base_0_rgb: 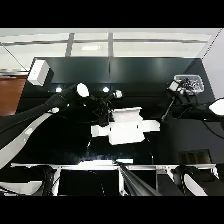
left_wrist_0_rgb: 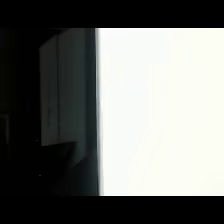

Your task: Fold the box and place the chain.

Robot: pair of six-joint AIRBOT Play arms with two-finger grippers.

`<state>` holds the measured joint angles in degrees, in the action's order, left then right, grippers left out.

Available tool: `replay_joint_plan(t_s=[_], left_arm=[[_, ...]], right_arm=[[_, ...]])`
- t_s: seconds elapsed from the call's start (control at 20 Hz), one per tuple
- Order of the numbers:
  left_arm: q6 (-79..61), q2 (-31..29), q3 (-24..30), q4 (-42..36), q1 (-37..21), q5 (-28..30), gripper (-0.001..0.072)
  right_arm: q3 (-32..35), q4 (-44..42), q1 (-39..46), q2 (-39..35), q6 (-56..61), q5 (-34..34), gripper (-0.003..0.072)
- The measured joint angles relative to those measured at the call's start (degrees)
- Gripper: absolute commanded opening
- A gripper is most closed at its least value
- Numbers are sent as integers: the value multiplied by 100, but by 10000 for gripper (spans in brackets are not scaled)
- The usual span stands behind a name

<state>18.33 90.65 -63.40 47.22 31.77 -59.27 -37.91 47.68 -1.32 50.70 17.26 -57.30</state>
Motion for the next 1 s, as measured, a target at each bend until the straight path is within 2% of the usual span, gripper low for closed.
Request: replay_joint_plan(t_s=[0.45, 0.7, 1.0], left_arm=[[-791, 42, 2, 160, 66, 166, 27], [-872, 109, 2, 175, 66, 166, 27], [-892, 122, 2, 168, 66, 168, 27]], right_arm=[[798, 232, -960, 96, -555, 452, 717], [1226, 313, -1211, 101, -743, 673, 717], [1471, 133, -1641, 284, -901, 861, 717]])
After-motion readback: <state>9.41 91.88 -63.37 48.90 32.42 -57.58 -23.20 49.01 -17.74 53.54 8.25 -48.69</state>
